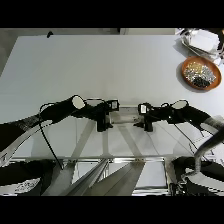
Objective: Fold the box and place the chain.
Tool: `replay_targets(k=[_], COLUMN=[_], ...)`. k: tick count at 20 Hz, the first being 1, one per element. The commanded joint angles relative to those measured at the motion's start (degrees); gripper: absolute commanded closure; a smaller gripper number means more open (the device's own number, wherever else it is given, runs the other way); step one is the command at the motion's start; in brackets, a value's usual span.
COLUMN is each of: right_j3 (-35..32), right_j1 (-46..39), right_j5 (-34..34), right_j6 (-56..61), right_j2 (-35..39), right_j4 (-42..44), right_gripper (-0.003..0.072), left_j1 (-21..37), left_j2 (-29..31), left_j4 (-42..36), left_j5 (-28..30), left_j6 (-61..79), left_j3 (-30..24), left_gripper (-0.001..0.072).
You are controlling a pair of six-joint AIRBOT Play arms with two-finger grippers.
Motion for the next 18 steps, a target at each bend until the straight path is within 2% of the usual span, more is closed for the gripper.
replay_targets(k=[1,2,4,5,10,18], right_j3=[0.0,0.0,0.0,0.0,0.0,0.0], right_j1=[0.0,0.0,0.0,0.0,0.0,0.0], right_j5=[1.4,2.1,1.9,1.9,1.9,-0.9], right_j6=[1.7,2.1,3.6,5.3,9.6,19.9], right_j2=[0.0,0.1,0.1,0.1,2.9,14.7], right_j4=[0.0,0.0,-0.4,-0.5,-6.7,-22.4], right_gripper=[0.0247,0.0234,0.0035,-0.0017,-0.0003,-0.0001], left_j1=[0.0,0.0,0.0,0.0,0.0,0.0], left_j2=[0.0,0.0,0.0,0.0,0.0,0.0], left_j4=[0.1,0.1,0.1,0.1,0.1,0.1], left_j5=[-0.3,-0.3,-0.3,-0.5,-0.5,-0.5], left_j6=[0.0,0.0,0.0,0.0,0.0,0.0], left_j3=[0.0,0.0,0.0,0.0,0.0,0.0], left_gripper=[0.0394,0.0394,0.0394,0.0394,0.0394,0.0394])
